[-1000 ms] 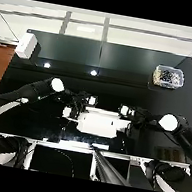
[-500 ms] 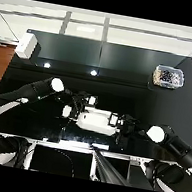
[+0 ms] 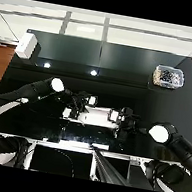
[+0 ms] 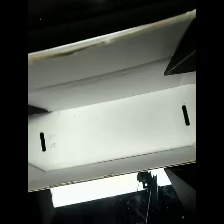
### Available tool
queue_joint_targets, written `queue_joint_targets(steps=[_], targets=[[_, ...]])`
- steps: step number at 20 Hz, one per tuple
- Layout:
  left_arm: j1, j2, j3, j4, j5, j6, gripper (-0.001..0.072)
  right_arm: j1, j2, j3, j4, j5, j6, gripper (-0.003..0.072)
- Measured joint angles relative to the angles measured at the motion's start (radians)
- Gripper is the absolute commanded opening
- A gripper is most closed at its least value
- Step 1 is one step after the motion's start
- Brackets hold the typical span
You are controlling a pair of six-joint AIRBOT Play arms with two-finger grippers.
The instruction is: Fold the box and place the chain.
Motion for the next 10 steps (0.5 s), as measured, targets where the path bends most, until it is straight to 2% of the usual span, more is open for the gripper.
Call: queue_joint_targets(steps=[10], targets=[[0.000,0.000,0.000,0.000,-0.004,0.003,0.0024,-0.082,0.021,0.004,-0.029,0.008,0.003,0.0639]])
